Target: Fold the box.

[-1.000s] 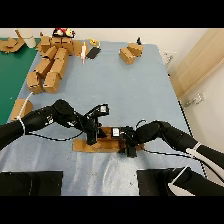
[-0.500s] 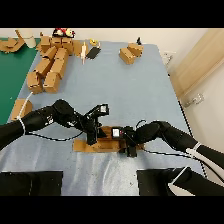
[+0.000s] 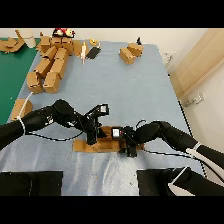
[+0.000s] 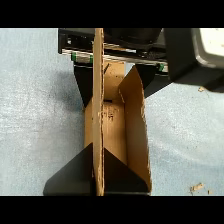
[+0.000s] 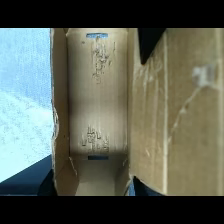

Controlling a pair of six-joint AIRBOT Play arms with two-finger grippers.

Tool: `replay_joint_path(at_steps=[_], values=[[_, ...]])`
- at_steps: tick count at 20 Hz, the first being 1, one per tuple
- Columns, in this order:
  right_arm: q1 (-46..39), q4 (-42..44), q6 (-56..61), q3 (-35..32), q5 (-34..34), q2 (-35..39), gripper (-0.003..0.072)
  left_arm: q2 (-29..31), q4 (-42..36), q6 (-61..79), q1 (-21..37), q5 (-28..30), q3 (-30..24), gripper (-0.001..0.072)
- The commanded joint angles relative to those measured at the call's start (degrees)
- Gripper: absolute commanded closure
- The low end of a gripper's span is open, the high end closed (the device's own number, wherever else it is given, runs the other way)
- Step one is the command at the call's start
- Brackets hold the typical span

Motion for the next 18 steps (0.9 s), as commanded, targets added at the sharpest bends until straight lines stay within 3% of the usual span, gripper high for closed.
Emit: replay_joint_path(at_steps=[1, 18], values=[[0.0, 0.0, 0.0, 0.0, -0.1, 0.0, 0.0152, 0.0, 0.0, 0.0, 0.0, 0.0, 0.0, 0.0698], [0.0, 0.2, 0.0, 0.0, -0.1, 0.0, 0.0152, 0.0, -1.3, 0.0, 0.0, 0.5, 0.0, 0.0698]])
